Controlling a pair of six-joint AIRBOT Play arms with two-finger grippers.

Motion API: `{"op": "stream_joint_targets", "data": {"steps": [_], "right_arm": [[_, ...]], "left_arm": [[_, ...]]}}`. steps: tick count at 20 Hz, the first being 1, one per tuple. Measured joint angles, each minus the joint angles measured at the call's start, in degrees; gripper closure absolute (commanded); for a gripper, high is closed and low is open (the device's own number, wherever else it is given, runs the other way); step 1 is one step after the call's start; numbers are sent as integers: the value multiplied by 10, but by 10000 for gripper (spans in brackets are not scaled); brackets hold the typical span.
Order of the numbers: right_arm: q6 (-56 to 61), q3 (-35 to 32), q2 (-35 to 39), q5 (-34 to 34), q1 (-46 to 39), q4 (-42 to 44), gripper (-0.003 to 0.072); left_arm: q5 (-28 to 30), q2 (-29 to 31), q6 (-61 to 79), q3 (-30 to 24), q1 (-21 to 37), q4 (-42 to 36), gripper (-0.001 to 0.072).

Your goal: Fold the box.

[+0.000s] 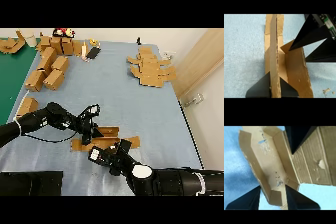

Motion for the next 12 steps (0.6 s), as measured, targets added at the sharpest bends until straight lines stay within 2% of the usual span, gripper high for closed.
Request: {"op": "stream_joint_targets", "data": {"steps": [1,6,12], "right_arm": [[3,0,0,0,-2,-5,-27],[-9,0,7,5,-42,16,-27],[-119,-15,37,47,-87,54,-27]], "left_arm": [[0,0,0,0,0,0,698],[0,0,0,0,0,0,698],[0,0,0,0,0,0,698]]}}
